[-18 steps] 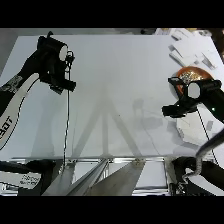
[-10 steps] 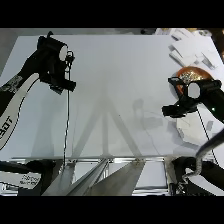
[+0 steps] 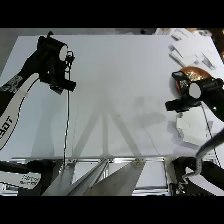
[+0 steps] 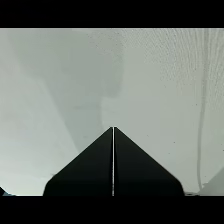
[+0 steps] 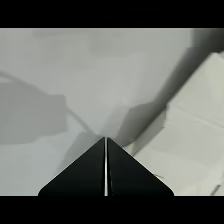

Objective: Fold the box and place the chain.

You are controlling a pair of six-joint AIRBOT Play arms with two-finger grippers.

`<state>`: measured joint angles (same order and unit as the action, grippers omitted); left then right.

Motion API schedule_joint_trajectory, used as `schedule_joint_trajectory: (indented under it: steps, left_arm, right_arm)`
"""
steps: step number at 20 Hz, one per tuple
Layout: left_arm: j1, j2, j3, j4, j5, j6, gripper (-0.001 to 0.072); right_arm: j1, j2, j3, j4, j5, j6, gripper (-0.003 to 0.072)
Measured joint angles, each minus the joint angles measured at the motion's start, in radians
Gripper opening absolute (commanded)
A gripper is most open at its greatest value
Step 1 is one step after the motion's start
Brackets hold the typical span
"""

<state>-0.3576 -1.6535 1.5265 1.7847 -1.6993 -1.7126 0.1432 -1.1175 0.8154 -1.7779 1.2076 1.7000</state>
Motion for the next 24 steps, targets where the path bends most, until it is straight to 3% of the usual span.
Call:
schedule_joint_trajectory:
  steps: [2,3,4,5,8,10,15,19,23,24]
  left_arm:
    - [0.0,0.0,0.0,0.0,0.0,0.0,0.0013]
    - [0.0,0.0,0.0,0.0,0.0,0.0,0.0013]
    - [0.0,0.0,0.0,0.0,0.0,0.0,0.0013]
    - [0.0,0.0,0.0,0.0,0.0,0.0,0.0013]
    - [0.0,0.0,0.0,0.0,0.0,0.0,0.0013]
    - [0.0,0.0,0.0,0.0,0.0,0.0,0.0013]
    - [0.0,0.0,0.0,0.0,0.0,0.0,0.0013]
    - [0.0,0.0,0.0,0.0,0.0,0.0,0.0013]
    - [0.0,0.0,0.0,0.0,0.0,0.0,0.0013]
    - [0.0,0.0,0.0,0.0,0.0,0.0,0.0013]
  right_arm:
    - [-0.063,0.0,0.001,-0.093,0.01,0.009,0.0061]
    - [-0.105,0.0,0.001,-0.129,0.028,0.004,0.0214]
    - [-0.148,0.0,0.002,-0.153,0.045,-0.008,0.0438]
    - [-0.199,0.0,0.002,-0.172,0.063,-0.022,0.0484]
    - [-0.356,0.0,0.002,-0.206,0.111,-0.042,0.0472]
    - [-0.461,0.0,0.002,-0.218,0.133,-0.056,0.0391]
    - [-0.691,-0.023,0.001,-0.224,0.184,-0.098,0.0391]
    - [-0.764,-0.074,-0.002,-0.201,0.208,-0.12,0.0387]
    - [-0.785,-0.158,-0.005,-0.216,0.167,-0.111,0.0018]
    - [-0.785,-0.181,-0.006,-0.217,0.159,-0.106,0.0018]
